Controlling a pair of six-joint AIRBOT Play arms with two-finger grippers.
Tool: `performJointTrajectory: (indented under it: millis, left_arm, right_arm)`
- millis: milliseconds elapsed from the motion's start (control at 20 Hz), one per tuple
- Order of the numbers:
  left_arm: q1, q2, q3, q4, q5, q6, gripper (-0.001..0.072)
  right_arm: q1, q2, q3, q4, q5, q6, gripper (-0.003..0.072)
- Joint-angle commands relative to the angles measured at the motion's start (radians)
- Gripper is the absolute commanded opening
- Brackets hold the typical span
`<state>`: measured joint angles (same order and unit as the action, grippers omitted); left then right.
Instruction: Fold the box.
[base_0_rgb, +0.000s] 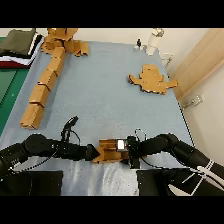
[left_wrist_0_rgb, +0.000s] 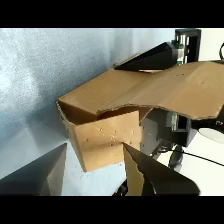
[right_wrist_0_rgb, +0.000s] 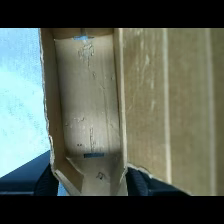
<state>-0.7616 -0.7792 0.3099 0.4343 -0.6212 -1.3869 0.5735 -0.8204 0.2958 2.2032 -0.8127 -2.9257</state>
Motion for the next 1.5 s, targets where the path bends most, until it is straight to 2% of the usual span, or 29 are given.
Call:
performJointTrajectory:
  millis: [0, 350, 500, 700, 850, 1100, 1450]
  left_arm:
    - [0.001, -0.013, 0.000, -0.042, 0.065, 0.013, 0.0546]
    - [0.000, -0.013, 0.002, -0.036, 0.041, 0.018, 0.0546]
    - [-0.029, -0.015, 0.034, 0.081, 0.039, -0.056, 0.0545]
    - [-0.123, -0.082, 0.130, 0.369, 0.035, -0.325, 0.0546]
    - [-0.186, -0.146, 0.189, 0.439, 0.031, -0.417, 0.0545]
    - [-0.236, -0.255, 0.267, 0.539, 0.016, -0.581, 0.0545]
    - [-0.303, -0.342, 0.420, 0.823, -0.110, -0.890, 0.0544]
  right_arm:
    - [0.000, 0.001, 0.000, 0.000, 0.000, 0.000, 0.0505]
    - [0.000, 0.001, 0.000, 0.000, 0.000, 0.000, 0.0505]
    - [0.000, 0.001, 0.000, 0.000, 0.000, 0.000, 0.0505]
    - [0.000, 0.001, 0.000, 0.000, 0.000, 0.000, 0.0505]
    - [0.000, 0.001, 0.000, 0.000, 0.000, 0.000, 0.0505]
    - [0.000, 0.001, 0.000, 0.000, 0.000, 0.000, 0.0505]
    - [0.000, 0.001, 0.000, 0.000, 0.000, 0.000, 0.0505]
